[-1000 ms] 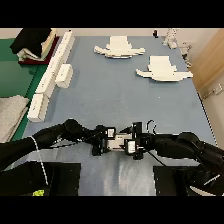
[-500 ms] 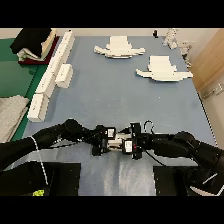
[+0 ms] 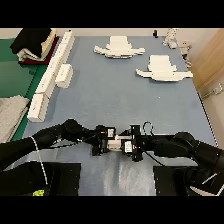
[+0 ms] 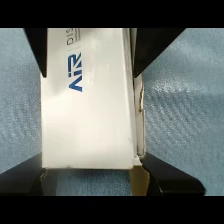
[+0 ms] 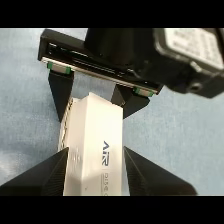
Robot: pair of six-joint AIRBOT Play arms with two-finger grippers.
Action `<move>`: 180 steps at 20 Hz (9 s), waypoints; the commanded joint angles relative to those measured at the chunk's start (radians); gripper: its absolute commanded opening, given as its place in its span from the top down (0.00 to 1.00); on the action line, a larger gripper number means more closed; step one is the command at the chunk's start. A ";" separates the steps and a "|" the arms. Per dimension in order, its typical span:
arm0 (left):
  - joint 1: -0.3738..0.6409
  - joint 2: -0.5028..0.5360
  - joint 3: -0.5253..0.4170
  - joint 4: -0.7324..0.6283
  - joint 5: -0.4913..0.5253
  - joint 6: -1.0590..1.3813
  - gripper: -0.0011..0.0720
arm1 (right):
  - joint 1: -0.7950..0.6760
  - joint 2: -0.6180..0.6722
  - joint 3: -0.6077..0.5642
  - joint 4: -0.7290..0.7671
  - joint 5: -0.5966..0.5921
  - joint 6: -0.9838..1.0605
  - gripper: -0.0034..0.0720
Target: Fold the box.
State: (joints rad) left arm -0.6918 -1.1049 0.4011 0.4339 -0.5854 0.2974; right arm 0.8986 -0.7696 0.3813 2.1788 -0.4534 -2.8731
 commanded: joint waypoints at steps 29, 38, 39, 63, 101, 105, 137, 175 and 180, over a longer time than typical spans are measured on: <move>0.000 0.000 0.001 0.000 0.001 -0.001 0.16 | 0.068 0.079 -0.221 0.141 0.236 0.754 0.95; 0.000 0.000 0.001 0.000 0.001 -0.001 0.17 | 0.068 0.064 -0.220 0.137 0.235 0.753 0.96; 0.000 0.000 0.001 0.000 0.001 -0.001 0.17 | 0.068 0.066 -0.220 0.137 0.235 0.753 0.96; 0.000 0.000 0.001 0.000 0.001 -0.001 0.17 | 0.068 0.145 -0.257 0.087 0.236 0.707 0.95; 0.000 0.000 0.001 0.000 0.001 -0.001 0.17 | -0.485 -0.424 0.739 -0.631 -0.573 1.348 0.95; 0.000 0.000 0.001 0.000 0.002 -0.001 0.17 | -0.563 -0.563 0.860 -0.683 -0.757 1.496 0.95; 0.858 0.030 0.088 0.575 0.196 -1.155 0.17 | -0.568 -0.598 0.864 -0.668 -0.762 1.511 0.94; 0.822 -0.601 0.797 0.572 0.099 -1.159 0.17 | -0.568 -0.598 0.864 -0.668 -0.762 1.511 0.94; 0.818 -0.636 0.857 0.572 0.103 -1.165 0.17 | -0.568 -0.598 0.864 -0.668 -0.762 1.511 0.94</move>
State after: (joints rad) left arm 0.1291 -1.7237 1.2278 1.0042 -0.4839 -0.8642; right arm 0.3305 -1.3670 1.2446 1.5101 -1.2152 -1.3617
